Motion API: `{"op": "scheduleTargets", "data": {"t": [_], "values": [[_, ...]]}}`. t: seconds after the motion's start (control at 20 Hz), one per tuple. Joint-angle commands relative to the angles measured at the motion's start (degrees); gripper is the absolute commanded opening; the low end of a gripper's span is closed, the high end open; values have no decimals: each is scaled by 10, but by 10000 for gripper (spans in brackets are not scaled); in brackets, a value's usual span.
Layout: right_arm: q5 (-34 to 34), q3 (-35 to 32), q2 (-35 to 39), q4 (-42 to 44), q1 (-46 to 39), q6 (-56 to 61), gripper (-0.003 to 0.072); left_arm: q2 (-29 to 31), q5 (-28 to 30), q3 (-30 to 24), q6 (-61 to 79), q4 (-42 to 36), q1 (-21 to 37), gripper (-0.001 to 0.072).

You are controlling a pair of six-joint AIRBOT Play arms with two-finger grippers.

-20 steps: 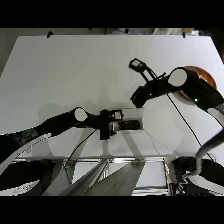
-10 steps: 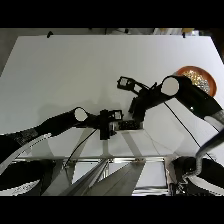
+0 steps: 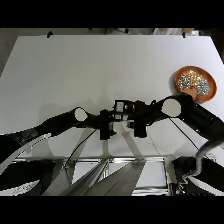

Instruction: Fold the box and place the chain.

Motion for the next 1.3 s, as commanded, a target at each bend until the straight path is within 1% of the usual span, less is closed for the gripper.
{"op": "scheduleTargets", "data": {"t": [0.0, 0.35, 0.55, 0.65, 0.8, 1.0, 1.15, 1.25], "values": [[-42, -13, 7, -7, 9, -5, 293, 0, 0, 0, 0, 0, 0, 252], [-40, -13, -3, -31, 9, -3, 290, 0, 0, 0, 0, 0, 0, 252], [7, -13, -3, -24, 9, -3, 286, 0, 0, 0, 0, 0, 0, 252], [18, -14, -3, -25, 9, -5, 294, 0, 0, 0, 0, 0, 0, 252], [2, -16, -3, -26, 9, -5, 294, 0, 0, 0, 0, 0, 0, 252], [-43, -16, -3, -37, 9, 0, 284, 0, 0, 0, 0, 0, 0, 252], [-51, -16, -3, -38, 9, -1, 168, 0, 0, 0, 0, 0, 0, 252], [-50, -16, -3, -41, 9, 0, 154, 0, 0, 0, 0, 0, 0, 252]]}}
